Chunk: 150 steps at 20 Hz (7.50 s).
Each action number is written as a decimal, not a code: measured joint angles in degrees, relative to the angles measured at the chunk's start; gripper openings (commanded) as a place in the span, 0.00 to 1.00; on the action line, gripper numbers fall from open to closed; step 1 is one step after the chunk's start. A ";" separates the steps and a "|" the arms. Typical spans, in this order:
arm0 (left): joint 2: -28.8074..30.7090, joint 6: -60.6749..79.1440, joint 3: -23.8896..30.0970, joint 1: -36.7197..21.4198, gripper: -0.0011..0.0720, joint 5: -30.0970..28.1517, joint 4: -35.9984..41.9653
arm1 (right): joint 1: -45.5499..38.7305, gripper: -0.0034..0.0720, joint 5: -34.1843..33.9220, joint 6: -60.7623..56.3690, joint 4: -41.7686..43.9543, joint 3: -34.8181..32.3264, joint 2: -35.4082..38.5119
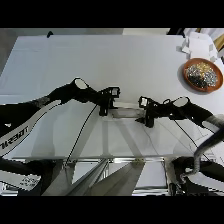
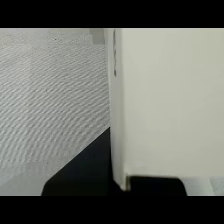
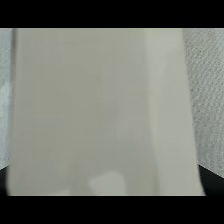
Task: Fold the box and place the chain.
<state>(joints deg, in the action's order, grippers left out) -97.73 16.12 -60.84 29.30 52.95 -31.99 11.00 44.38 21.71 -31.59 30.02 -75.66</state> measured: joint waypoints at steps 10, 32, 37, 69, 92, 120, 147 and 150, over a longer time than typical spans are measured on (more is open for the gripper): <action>0.00 -0.07 0.00 0.00 0.03 0.00 0.02 | 0.02 0.47 -0.22 -0.46 -0.13 0.00 -0.31; -0.02 -0.17 0.00 0.02 0.03 0.17 0.04 | -2.10 0.88 1.66 -3.23 0.22 -0.09 -0.35; -0.02 -0.15 0.00 0.02 0.03 0.09 0.04 | -3.58 0.78 2.75 -2.95 0.61 -0.09 -0.35; 0.00 -0.04 0.00 0.00 0.03 0.00 0.04 | -2.10 0.50 3.08 8.15 2.99 0.00 -2.86; 0.28 -1.99 0.07 0.33 0.06 -0.55 1.88 | -2.10 0.50 2.99 8.17 2.93 -0.02 -2.89; 16.83 -25.53 0.09 7.78 0.02 -0.04 -12.39 | -2.01 0.50 2.99 8.15 2.93 -0.04 -2.93; 17.90 -48.35 0.15 3.48 0.02 -3.80 -22.18 | -1.99 0.50 3.02 8.20 2.84 -0.07 -2.93; 18.93 -48.43 1.33 3.06 0.03 1.42 -23.91 | -1.99 0.50 3.02 8.20 2.89 -0.07 -2.95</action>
<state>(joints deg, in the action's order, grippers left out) -78.81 -32.32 -59.51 32.36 54.37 -55.90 9.02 47.40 29.91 -28.71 29.95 -78.61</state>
